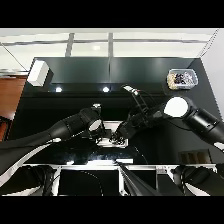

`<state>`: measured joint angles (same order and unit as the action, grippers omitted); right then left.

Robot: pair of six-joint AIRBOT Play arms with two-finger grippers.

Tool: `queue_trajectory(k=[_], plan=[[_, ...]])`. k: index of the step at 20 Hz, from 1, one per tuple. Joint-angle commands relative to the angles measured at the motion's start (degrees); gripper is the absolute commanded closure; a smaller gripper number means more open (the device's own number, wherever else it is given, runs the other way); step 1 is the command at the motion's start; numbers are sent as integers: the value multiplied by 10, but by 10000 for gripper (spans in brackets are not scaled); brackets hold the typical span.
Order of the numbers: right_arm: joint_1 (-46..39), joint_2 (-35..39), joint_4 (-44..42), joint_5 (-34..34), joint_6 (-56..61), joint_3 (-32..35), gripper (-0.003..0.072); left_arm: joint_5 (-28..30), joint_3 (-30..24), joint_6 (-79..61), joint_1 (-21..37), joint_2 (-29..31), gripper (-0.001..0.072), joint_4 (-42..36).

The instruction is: Fold the box and place the chain.

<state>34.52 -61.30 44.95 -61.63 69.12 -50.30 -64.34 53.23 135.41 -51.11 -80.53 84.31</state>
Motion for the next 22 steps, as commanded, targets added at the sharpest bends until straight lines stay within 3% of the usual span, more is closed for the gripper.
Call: queue_trajectory(k=[1, 4, 5, 7, 8, 11, 14, 16, 18, 20, 22], plan=[[-40, 0, -1, -71, 2, -3, 218, 8, 0, -2, 0, 0, 676, 1], [-104, 32, -1, -146, 1, -11, 218, 8, 0, 1, 0, 1, 674, 0], [-132, 52, -2, -156, 1, -11, 218, 2, 2, 1, 0, 3, 580, -2], [-184, 92, -2, -164, 0, -11, 218, -24, 19, -2, 0, 9, 101, 8], [-208, 110, -1, -164, 0, -11, 218, -42, 33, -11, 0, 13, 9, 17], [-265, 144, -1, -165, 0, -11, 218, -86, 70, -131, 1, 42, 9, 31], [-298, 148, -1, -173, 0, -11, 218, -136, 71, -274, 7, 112, 9, 66], [-303, 148, 1, -169, -2, -11, 218, -179, 65, -405, 32, 168, 9, 85], [-303, 148, 2, -160, -5, -11, 218, -166, 40, -476, 98, 229, 9, 77], [-302, 148, 1, -146, -8, -11, 218, -93, -7, -520, 198, 277, 9, 3], [-302, 148, 1, -131, -8, -11, 218, -29, -82, -675, 306, 300, 20, -198]])
